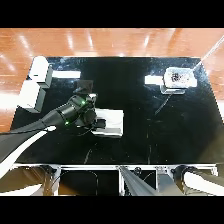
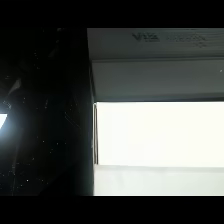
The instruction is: Fold the box and place the chain.
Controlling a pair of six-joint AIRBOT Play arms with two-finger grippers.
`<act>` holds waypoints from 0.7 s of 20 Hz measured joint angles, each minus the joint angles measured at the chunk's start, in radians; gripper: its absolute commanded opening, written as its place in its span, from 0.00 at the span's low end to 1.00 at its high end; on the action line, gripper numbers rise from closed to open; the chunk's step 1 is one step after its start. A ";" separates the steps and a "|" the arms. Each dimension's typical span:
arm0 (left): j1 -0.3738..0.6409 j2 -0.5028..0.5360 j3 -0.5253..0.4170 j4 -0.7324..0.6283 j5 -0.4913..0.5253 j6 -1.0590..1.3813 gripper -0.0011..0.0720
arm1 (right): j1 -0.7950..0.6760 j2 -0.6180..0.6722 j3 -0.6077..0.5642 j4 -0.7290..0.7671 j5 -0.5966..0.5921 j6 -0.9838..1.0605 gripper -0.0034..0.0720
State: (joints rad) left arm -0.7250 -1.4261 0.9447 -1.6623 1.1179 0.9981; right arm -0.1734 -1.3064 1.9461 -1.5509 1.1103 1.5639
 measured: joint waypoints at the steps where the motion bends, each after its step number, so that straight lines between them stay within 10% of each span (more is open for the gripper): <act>1: 0.000 0.000 0.000 0.000 0.000 0.000 0.05 | 0.006 0.019 0.013 0.026 0.004 -0.018 0.09; 14: 0.000 0.000 0.000 0.000 0.001 0.000 0.05 | 0.304 0.240 0.080 0.121 0.126 -0.107 0.09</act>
